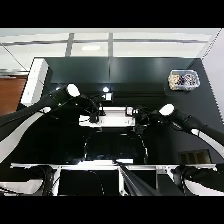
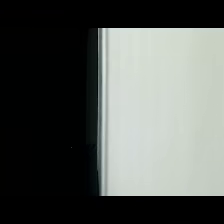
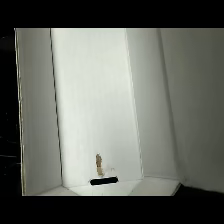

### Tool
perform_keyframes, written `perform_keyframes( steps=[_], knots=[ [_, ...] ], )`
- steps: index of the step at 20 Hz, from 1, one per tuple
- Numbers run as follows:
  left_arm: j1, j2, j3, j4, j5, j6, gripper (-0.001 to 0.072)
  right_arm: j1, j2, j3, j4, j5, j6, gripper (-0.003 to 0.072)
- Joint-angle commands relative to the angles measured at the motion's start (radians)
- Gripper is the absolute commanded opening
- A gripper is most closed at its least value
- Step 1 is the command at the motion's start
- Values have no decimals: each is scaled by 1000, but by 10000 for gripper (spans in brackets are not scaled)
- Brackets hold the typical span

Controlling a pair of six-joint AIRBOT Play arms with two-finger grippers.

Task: Fold the box and place the chain.

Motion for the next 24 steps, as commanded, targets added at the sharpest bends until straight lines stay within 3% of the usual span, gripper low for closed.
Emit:
perform_keyframes(
  steps=[1,4,6,8,9,11,12,16,17,18,19,20,22,24],
  knots=[
    [-1,-1,0,0,0,0,26,3,-2,2,-19,-5,16,696],
    [-1,-1,0,0,0,0,26,3,-2,2,-20,-6,16,670],
    [-1,-1,0,0,0,0,27,3,-2,2,-20,-6,16,504],
    [-1,0,0,0,0,-1,55,3,-2,2,-20,-6,16,480],
    [0,3,1,0,4,-2,207,3,-2,2,-20,-6,16,480],
    [4,14,18,8,3,-68,648,3,-2,2,-20,-6,16,479],
    [8,24,35,29,-6,-138,716,3,-2,2,-20,-6,16,479],
    [32,135,97,314,-130,-475,710,3,-2,2,-21,-5,16,480],
    [47,177,97,409,-148,-584,657,3,-2,2,-20,-5,16,479],
    [66,215,98,510,-172,-716,418,3,-2,2,-21,-5,16,479],
    [103,251,98,577,-212,-812,101,3,-2,2,-21,-5,16,479],
    [146,278,98,565,-264,-832,24,3,-2,2,-21,-5,16,478],
    [235,328,86,433,-363,-882,22,3,-2,2,-23,-5,16,478],
    [274,396,6,262,-366,-927,20,3,-2,2,-23,-5,16,478]
  ],
)
